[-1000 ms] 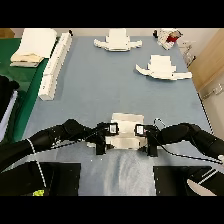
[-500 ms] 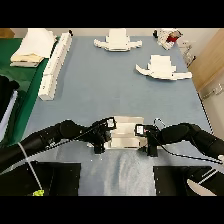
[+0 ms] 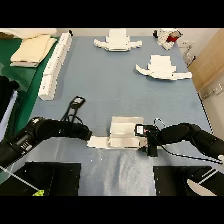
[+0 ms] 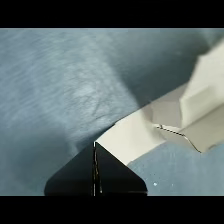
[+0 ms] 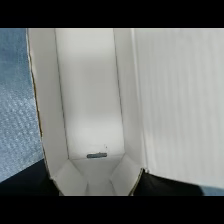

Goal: Fold the box.

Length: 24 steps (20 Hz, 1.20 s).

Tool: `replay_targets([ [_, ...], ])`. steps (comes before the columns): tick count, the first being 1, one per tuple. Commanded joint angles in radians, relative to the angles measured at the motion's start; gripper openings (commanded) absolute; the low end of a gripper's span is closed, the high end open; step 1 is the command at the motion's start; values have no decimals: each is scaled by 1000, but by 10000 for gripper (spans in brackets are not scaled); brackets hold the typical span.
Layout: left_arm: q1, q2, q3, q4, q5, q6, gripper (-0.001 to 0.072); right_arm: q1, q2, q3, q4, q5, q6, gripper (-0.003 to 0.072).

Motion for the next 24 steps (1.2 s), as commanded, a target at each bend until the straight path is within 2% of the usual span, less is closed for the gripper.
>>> replay_targets([
  [1,186,8,1,56,-159,-246,15,1,1,0,0,0,0,581],
  [4,233,-34,-11,36,-170,-245,15,1,1,0,0,0,0,581],
  [7,230,-106,-48,-114,-130,-209,15,1,1,0,0,0,0,581],
  [9,193,-160,-74,-224,-81,-134,14,1,1,0,0,0,0,581],
  [12,80,-230,-80,-325,-17,-56,14,1,1,0,0,0,0,581],
  [14,-10,-236,-80,-376,63,-43,14,1,1,0,0,0,0,581],
  [16,-67,-236,-66,-392,96,-43,14,1,1,0,0,0,0,581],
  [24,-85,-182,0,-394,75,-45,14,1,1,0,0,0,0,581],
])
